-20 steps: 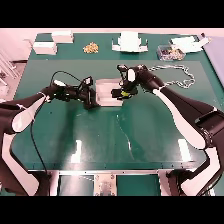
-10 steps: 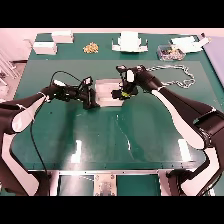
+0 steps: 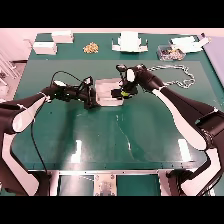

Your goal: Fold the box and place the chain.

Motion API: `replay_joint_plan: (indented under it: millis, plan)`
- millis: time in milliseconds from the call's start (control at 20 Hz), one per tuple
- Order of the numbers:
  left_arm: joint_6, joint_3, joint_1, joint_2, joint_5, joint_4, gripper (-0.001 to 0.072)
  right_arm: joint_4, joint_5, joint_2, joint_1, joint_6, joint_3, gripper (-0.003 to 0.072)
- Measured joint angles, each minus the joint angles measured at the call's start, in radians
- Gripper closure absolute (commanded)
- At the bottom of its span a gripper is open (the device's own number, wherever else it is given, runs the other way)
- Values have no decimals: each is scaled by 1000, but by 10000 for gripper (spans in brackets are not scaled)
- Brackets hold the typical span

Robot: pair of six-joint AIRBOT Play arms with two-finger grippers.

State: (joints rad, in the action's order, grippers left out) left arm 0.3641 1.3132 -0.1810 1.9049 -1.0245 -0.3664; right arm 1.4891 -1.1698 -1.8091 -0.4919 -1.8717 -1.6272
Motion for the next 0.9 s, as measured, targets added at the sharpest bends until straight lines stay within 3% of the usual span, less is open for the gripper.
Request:
replay_joint_plan:
  millis: [300,600,900]
  plan:
    - [1,0,0,0,-6,-5,176,36,2,19,13,-11,-1,228]
    - [3,0,0,0,-8,-6,176,77,38,82,27,-6,-1,230]
    - [3,0,0,0,-8,-6,177,214,91,182,98,135,13,231]
